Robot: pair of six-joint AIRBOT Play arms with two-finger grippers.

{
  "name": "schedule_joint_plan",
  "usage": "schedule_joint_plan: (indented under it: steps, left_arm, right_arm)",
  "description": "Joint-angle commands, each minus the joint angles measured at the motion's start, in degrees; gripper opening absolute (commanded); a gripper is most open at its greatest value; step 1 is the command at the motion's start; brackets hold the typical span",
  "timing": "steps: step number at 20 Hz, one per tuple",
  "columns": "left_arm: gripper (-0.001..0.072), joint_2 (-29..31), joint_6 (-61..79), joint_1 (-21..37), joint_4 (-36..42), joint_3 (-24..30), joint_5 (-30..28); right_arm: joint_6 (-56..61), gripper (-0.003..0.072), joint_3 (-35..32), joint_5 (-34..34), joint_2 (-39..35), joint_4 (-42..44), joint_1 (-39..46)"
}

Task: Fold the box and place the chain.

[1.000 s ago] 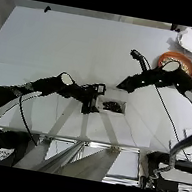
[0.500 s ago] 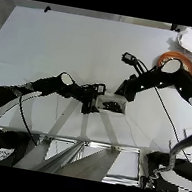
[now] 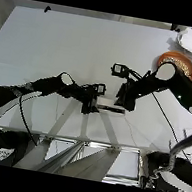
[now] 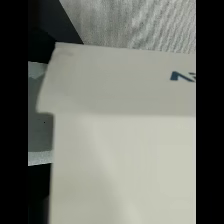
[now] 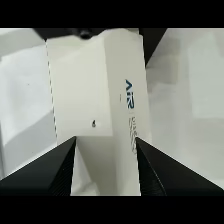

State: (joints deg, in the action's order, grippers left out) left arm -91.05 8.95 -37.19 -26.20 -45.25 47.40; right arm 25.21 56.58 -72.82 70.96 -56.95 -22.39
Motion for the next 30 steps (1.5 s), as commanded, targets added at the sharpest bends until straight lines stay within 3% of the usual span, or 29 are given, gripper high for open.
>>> schedule_joint_plan:
  steps: [1,13,17,22,27,30]
  left_arm:
    - [0.0410,0.04,0.02,-0.04,0.00,0.02,-0.02]
    - [0.0410,0.04,0.02,-0.04,0.00,0.02,0.00]
    - [0.0410,0.04,0.02,-0.04,0.02,0.02,0.00]
    - [0.0410,0.04,0.02,-0.04,0.00,0.02,-0.02]
    - [0.0410,0.04,0.02,-0.04,0.00,0.02,-0.02]
    - [0.0410,0.04,0.02,-0.04,0.00,0.02,-0.02]
  right_arm:
    - [-2.40,0.0421,-3.52,3.50,-3.85,-3.08,-0.39]
    - [-2.78,0.0405,-8.98,10.34,-4.83,-3.02,-0.39]
    - [-2.78,0.0396,-9.73,9.27,-4.87,-2.14,-0.39]
    - [-2.84,0.0395,-9.73,7.52,-5.11,4.96,-1.16]
    - [-2.73,0.0397,-9.73,14.88,-5.11,1.29,-5.29]
    - [0.81,0.0397,-9.73,15.26,-5.11,-1.92,-5.27]
